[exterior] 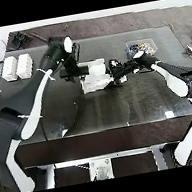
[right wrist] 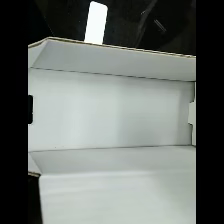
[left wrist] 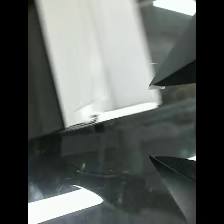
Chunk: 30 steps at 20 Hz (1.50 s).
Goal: Fold the box and place the chain.
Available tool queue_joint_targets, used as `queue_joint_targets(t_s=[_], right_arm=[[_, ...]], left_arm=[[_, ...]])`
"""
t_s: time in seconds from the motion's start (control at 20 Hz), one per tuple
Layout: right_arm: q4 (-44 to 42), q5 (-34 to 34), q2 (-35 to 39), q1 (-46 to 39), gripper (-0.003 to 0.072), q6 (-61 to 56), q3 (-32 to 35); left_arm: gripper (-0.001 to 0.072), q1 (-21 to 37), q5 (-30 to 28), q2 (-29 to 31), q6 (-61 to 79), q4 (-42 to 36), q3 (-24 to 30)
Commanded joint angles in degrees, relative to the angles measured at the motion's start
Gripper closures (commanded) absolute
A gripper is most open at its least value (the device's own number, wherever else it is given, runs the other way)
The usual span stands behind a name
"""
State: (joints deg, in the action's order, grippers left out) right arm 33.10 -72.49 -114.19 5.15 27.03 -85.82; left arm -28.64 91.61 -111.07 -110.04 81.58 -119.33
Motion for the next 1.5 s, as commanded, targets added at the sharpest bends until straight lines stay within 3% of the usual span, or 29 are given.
queue_joint_targets(t_s=[0.0, 0.05, 0.1, 0.15, 0.2, 0.25, 0.35, 0.4, 0.45, 0.5, 0.6, 0.75, 0.95, 1.45], right_arm=[[-0.02, -0.02, 0.04, 0.04, 0.0123, 0.00, -0.04], [-0.02, -0.02, 0.04, 0.04, 0.0123, 0.00, -0.04], [0.00, 0.00, 0.04, 0.04, 0.0123, 0.00, -0.04], [0.00, 0.00, 0.04, 0.04, 0.0123, 0.00, -0.04], [-0.02, -0.02, 0.04, 0.04, 0.0122, 0.00, -0.04], [-0.02, -0.02, 0.04, 0.04, 0.0123, 0.00, -0.04], [0.00, 0.00, 0.04, 0.04, 0.0123, 0.00, -0.04], [0.00, 0.00, 0.04, 0.04, 0.0123, 0.00, -0.04], [0.00, -0.02, 0.04, 0.04, 0.0123, 0.00, -0.04], [0.00, -0.02, 0.04, 0.04, 0.0123, 0.00, -0.04], [0.00, 0.00, 0.04, 0.04, 0.0123, 0.00, -0.04], [0.00, -0.02, 0.04, 0.04, 0.0123, 0.00, -0.04], [0.00, -0.02, 0.04, 0.04, 0.0123, 0.00, -0.04], [0.00, -0.02, 0.04, 0.04, 0.0122, 0.00, -0.04]], left_arm=[[0.0237, 1.70, 1.73, 4.87, 13.64, 0.50, 0.02], [0.0239, 2.56, 1.66, 5.90, 16.90, 1.29, 0.04], [0.0340, 3.65, 1.18, 6.82, 23.30, 0.26, 0.52], [0.0546, 5.09, -0.09, 7.67, 30.84, -2.80, 1.79], [0.0609, 7.34, -0.02, 8.04, 40.61, -9.01, 3.28], [0.0609, 9.53, 1.44, 8.04, 50.05, -14.34, 4.87], [0.0609, 12.94, 1.86, 7.98, 66.60, -17.86, 9.03], [0.0518, 14.01, 0.76, 7.80, 71.23, -19.93, 11.17], [0.0103, 14.91, -2.19, 7.58, 74.95, -21.99, 13.11], [-0.0011, 15.69, -7.54, 7.45, 77.99, -22.62, 15.47], [-0.0011, 17.18, -16.24, 7.02, 91.47, -25.31, 20.59], [-0.0011, 17.94, -19.34, 6.25, 104.19, -35.21, 28.83], [-0.0011, 17.94, -27.61, 6.19, 121.31, -47.04, 37.66], [-0.0011, 17.94, -29.18, 4.66, 128.10, -52.19, 39.06]])
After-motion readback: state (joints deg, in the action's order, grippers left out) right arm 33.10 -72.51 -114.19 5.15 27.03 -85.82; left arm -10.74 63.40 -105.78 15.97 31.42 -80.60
